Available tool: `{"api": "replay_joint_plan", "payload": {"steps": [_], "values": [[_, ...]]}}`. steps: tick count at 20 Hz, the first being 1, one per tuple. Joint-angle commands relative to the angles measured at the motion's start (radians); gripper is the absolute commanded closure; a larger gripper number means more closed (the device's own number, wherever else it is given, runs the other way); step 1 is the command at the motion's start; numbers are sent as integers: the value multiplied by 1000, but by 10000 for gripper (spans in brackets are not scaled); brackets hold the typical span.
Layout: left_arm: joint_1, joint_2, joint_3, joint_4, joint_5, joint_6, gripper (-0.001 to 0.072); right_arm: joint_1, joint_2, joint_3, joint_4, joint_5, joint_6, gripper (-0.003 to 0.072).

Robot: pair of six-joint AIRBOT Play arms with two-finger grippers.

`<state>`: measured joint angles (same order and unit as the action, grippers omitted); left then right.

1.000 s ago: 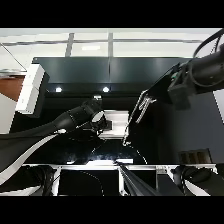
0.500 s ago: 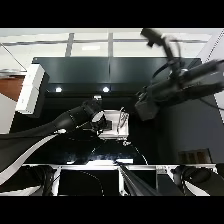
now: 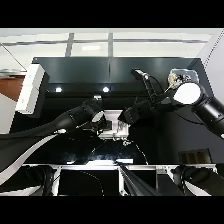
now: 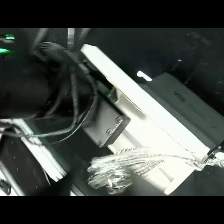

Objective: Fold the box and place the chain.

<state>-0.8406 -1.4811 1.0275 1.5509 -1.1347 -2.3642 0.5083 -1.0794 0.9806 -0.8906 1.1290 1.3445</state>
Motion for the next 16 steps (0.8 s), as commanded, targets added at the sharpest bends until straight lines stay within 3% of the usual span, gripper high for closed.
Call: {"api": "replay_joint_plan", "payload": {"steps": [1,4,6,8,10,11,13,14,16], "values": [[0,0,0,0,-1,0,676,-48,2,-25,-5,4,-47,32],[0,0,0,0,-4,0,676,-217,44,-27,-76,113,-126,32],[0,0,0,0,-3,0,676,-342,87,-84,-79,156,-291,32],[0,0,0,0,0,0,676,-418,133,-227,-4,131,-490,32],[0,0,0,0,-1,0,676,-420,140,-343,-4,-14,-562,32],[0,0,0,0,-1,0,676,-421,140,-379,-31,-146,-529,32],[-1,0,0,0,-3,0,676,-427,140,-391,-269,-433,6,32],[-2,0,0,0,-3,0,676,-430,138,-391,-378,-533,206,33],[-2,0,0,-1,-3,0,676,-431,95,-361,-527,-636,333,72]]}}
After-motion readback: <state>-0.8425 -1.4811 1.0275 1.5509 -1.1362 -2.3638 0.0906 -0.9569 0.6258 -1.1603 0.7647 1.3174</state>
